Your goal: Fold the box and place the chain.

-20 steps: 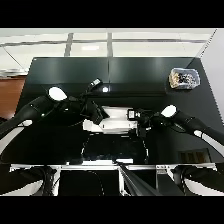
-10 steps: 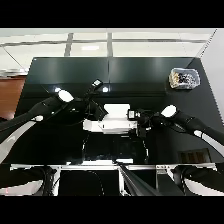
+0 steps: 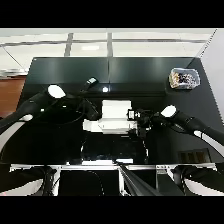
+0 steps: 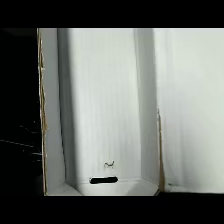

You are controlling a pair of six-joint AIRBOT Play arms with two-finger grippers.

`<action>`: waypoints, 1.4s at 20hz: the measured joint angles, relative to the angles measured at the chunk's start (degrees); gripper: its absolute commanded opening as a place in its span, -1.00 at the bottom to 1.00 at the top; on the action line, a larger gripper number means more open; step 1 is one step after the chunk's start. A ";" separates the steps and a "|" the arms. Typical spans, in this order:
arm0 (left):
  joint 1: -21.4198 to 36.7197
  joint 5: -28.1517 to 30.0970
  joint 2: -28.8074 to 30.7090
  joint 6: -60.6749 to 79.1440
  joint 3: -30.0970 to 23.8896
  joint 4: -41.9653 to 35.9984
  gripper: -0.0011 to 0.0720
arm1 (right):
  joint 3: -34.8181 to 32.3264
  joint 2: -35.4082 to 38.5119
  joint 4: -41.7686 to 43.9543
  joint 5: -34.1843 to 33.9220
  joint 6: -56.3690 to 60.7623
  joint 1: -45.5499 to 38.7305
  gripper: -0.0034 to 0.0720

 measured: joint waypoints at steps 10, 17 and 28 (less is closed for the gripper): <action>4.24 -2.49 10.93 12.31 -11.80 -0.28 0.72 | 0.00 0.00 -0.02 0.02 -0.04 0.00 -0.08; -3.85 7.50 11.21 28.59 -12.59 11.43 0.97 | 0.00 0.00 -0.07 0.02 -0.07 0.00 -0.08; -9.44 10.62 7.17 31.36 -10.71 11.10 -0.37 | 0.00 0.00 -0.04 -0.11 -0.04 0.00 -0.08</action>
